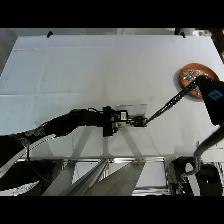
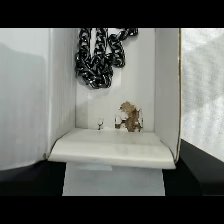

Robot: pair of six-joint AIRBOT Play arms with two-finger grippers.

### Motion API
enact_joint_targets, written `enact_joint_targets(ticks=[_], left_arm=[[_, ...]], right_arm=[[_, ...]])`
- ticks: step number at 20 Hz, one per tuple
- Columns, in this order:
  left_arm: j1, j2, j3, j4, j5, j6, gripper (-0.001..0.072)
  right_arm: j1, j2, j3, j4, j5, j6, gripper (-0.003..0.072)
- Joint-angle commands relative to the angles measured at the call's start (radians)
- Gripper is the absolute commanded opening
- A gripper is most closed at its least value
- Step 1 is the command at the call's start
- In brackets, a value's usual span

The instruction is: Fold the box and place the chain.

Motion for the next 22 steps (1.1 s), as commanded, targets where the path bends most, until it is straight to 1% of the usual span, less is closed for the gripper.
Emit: enact_joint_targets(ticks=[1,5,7,10,12,14,16,18,22], left_arm=[[0.001,0.001,0.0,0.0,0.0,0.0,0.0196],[0.001,0.001,0.0,0.0,0.0,0.0,0.0196],[0.001,0.001,0.0,0.0,0.0,0.0,0.0196],[0.001,0.001,0.0,0.0,0.0,0.0,0.0196],[0.001,0.001,0.0,0.0,0.0,0.0,0.0196],[0.001,0.001,0.0,0.0,0.0,0.0,0.0196],[0.001,0.001,0.0,0.0,0.0,0.0,0.0196],[0.001,0.001,0.0,0.0,0.0,0.0,0.0196],[0.001,0.001,0.0,0.0,0.0,0.0,0.0196]], right_arm=[[0.001,-0.048,0.0,0.091,0.026,-0.035,0.001],[0.001,-0.144,0.0,0.121,0.037,-0.063,0.001],[0.001,-0.209,0.0,0.12,0.079,-0.087,0.0011],[0.017,-0.316,0.0,0.056,0.119,-0.111,0.0011],[0.06,-0.402,0.0,0.007,0.132,-0.114,0.001],[0.137,-0.502,0.0,0.003,0.15,-0.123,0.0011],[0.217,-0.566,0.0,0.012,0.155,-0.149,0.0012],[0.275,-0.587,0.0,0.056,0.15,-0.171,0.0012],[0.288,-0.585,0.0,0.135,0.156,-0.2,0.0012]])
